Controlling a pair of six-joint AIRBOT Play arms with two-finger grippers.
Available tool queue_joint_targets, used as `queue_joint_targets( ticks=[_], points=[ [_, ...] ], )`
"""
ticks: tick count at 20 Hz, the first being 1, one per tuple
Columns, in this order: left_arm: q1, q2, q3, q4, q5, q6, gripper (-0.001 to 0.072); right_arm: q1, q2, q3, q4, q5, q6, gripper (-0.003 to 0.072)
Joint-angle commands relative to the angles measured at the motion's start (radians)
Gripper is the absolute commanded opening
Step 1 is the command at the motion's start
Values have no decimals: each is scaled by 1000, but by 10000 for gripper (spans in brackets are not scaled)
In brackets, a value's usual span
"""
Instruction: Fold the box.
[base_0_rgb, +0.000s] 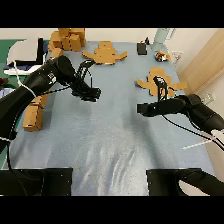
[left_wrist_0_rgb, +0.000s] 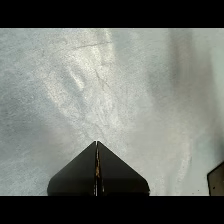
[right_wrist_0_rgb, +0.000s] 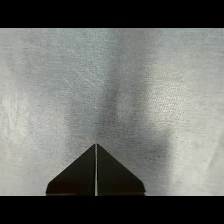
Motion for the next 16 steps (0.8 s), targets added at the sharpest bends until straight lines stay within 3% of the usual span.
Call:
queue_joint_targets(
  ticks=[1, 7, 9, 12, 15, 16],
  points=[
    [0, 0, 1, 0, 0, 0, 13, 0, 0, 1, 1, 1, 0, 5],
    [0, 0, 1, 0, 0, 0, 13, 0, 0, 1, 175, -14, 2, 5],
    [0, 0, 1, 0, 0, 0, 12, -23, -7, 19, 134, 9, 85, 5],
    [0, 0, 1, 0, 0, 0, 13, -260, -109, 190, 27, -122, 159, 7],
    [-2, 0, 1, 0, 2, 0, 12, -580, -301, 419, 37, -128, 27, 273],
    [-2, 0, 1, 0, 11, 0, 13, -662, -374, 494, 56, -94, -27, 307]
  ],
)
